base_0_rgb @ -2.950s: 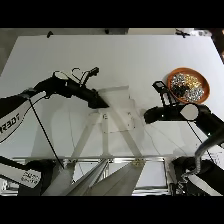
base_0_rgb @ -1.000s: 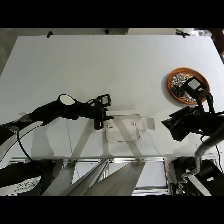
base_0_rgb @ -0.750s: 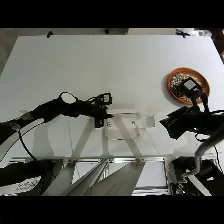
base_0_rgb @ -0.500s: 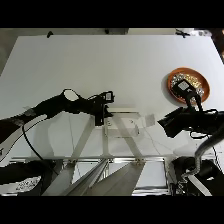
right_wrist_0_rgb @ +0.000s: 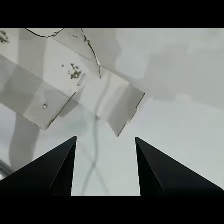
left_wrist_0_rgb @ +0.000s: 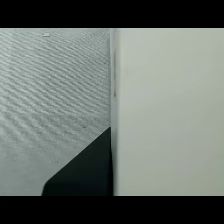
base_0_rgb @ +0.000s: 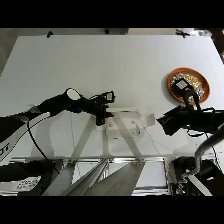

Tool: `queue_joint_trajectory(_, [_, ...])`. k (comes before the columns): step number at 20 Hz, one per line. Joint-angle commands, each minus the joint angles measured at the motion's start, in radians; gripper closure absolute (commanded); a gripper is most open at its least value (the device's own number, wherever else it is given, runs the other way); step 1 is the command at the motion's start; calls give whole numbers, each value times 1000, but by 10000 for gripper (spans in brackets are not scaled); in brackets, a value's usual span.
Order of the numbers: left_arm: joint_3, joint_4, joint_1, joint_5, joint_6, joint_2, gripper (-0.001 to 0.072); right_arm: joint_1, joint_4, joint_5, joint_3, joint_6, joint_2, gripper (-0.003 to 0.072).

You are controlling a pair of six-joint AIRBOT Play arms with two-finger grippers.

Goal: Fold the box and place the chain.

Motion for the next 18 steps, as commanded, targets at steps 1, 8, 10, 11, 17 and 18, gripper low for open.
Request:
queue_joint_trajectory(1, [0, 8, 0, 3, 0, -2, 697, 0, 1, 0, -1, -63, -1, 286])
queue_joint_trajectory(8, [0, 8, 0, 3, -4, -2, 697, 0, 5, 7, -1, -359, -1, 280])
queue_joint_trajectory(10, [0, 8, 0, 3, -4, -2, 697, 0, 5, -24, -1, -376, -8, 290])
queue_joint_trajectory(11, [0, 8, 0, 3, -4, -2, 697, 0, 6, -25, -1, -426, -19, 287])
queue_joint_trajectory(17, [0, 8, 0, 3, -4, -2, 697, 1, 187, -20, -89, -822, -133, 124])
queue_joint_trajectory(18, [0, 7, 0, 3, -4, -2, 697, 1, 213, -10, -103, -858, -139, 124])
